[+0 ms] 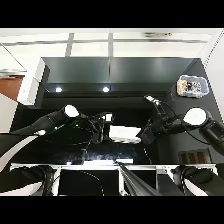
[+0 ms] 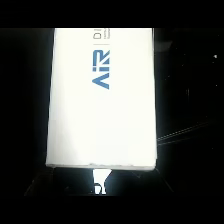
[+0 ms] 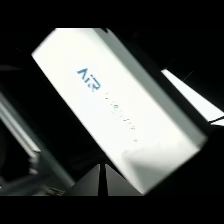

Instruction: Fold the box and place the chain.

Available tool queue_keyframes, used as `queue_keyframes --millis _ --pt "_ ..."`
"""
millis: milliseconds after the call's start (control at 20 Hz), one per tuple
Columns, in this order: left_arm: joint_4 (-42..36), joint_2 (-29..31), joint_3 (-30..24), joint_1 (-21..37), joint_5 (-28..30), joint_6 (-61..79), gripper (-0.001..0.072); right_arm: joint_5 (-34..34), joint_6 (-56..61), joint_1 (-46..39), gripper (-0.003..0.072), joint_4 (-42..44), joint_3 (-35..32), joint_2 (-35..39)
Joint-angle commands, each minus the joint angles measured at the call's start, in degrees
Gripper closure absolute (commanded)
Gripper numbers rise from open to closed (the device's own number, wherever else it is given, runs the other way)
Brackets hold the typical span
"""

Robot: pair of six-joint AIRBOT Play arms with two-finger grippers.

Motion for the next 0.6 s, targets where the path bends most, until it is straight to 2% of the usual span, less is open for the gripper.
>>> queue_keyframes --millis 0,50,250,550 --pt "0.0 0.0 0.0 0.0 0.0 0.0 0.0267 -3.2 7.3 -1.1 0.0637 18.7 -4.9 0.3" --pt "0.0 0.0 0.0 0.0 0.0 0.0 0.0267 -5.7 7.3 -1.0 0.0637 21.7 -7.1 0.3" --pt "0.0 0.0 0.0 0.0 0.0 0.0 0.0267 -10.3 7.4 -1.0 0.0636 23.7 -11.5 0.3" --pt "0.0 0.0 0.0 0.0 0.0 0.0 0.0267 -16.0 8.2 2.2 0.0636 23.7 -11.9 -1.2"
